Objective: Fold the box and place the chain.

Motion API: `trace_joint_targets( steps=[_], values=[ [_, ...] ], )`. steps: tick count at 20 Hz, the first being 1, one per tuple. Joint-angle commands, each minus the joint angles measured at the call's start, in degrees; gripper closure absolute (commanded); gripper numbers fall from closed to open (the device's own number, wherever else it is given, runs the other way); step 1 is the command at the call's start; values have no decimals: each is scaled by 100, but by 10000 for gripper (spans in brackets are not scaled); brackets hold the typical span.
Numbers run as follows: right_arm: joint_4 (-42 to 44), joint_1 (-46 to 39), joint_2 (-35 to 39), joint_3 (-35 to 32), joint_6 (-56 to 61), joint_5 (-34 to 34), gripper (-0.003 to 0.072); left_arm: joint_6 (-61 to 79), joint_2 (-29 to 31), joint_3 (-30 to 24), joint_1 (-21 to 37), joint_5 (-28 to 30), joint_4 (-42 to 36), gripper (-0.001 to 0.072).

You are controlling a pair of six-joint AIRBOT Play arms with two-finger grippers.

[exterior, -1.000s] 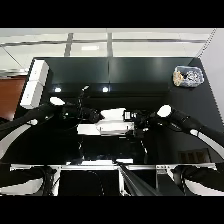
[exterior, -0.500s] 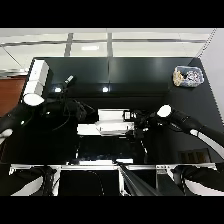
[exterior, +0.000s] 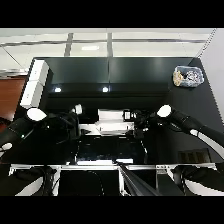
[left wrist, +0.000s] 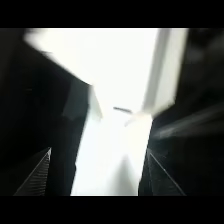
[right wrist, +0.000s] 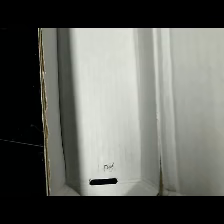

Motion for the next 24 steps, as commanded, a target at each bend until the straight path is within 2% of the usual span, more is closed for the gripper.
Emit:
trace_joint_targets(
  steps=[1, 7, 8, 9, 10, 11, 15, 19, 24],
  values=[
    [0, -2, -4, -2, 2, 0, 496, 479, -186, 57, -459, 361, 496, 6],
    [0, -2, -4, -2, 2, 0, 495, 472, -741, 361, -809, 356, -339, 30],
    [0, -2, -4, -2, 2, 0, 496, 472, -754, 372, -817, 352, -426, 127],
    [0, -2, -4, -2, 2, 0, 496, 472, -756, 376, -817, 308, -442, 316],
    [0, -2, -4, -2, 2, 0, 495, 472, -756, 376, -817, 254, -442, 454],
    [0, -2, -4, -2, 2, 0, 496, 472, -756, 376, -817, 157, -442, 492],
    [0, -2, -4, -2, 2, 0, 496, 472, -813, 376, -820, 120, -529, 493],
    [0, -2, -4, -2, 2, 0, 496, 573, -1069, 376, -820, 358, -1508, 492],
    [0, -2, -4, -2, 2, 0, 496, 682, -1257, 487, -977, 420, -1606, 492]
  ],
)
